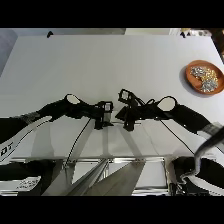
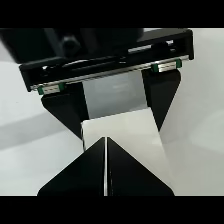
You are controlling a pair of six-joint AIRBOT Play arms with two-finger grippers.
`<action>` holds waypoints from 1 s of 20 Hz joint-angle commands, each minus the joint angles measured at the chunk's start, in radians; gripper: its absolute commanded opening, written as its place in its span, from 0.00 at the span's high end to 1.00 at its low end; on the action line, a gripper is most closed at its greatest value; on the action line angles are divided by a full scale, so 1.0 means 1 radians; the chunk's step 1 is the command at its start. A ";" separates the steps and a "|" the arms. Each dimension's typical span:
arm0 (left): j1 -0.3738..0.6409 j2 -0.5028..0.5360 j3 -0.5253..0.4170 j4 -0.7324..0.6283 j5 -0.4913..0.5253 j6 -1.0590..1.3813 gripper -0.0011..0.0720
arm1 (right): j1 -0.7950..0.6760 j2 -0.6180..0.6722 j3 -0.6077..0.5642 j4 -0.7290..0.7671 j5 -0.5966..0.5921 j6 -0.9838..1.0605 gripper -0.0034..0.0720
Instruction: Fold the box and place the chain.
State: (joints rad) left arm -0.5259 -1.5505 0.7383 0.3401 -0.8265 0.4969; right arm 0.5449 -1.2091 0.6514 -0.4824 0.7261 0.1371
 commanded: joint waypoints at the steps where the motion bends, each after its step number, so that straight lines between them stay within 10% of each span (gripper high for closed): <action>1: 0.000 0.001 0.001 0.000 0.000 0.000 0.61 | 0.006 -0.037 0.000 0.000 -0.005 0.006 0.93; 12: 0.000 0.001 0.001 0.000 0.000 0.000 0.61 | 0.038 -0.070 0.001 -0.143 0.000 0.098 0.93; 20: 0.000 0.001 0.001 0.000 0.000 0.000 0.61 | 0.037 0.131 0.007 -0.157 -0.002 0.132 0.93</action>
State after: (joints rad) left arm -0.5259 -1.5505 0.7383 0.3378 -0.8265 0.4938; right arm 0.5823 -1.1549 0.6556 -0.6357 0.7303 0.2405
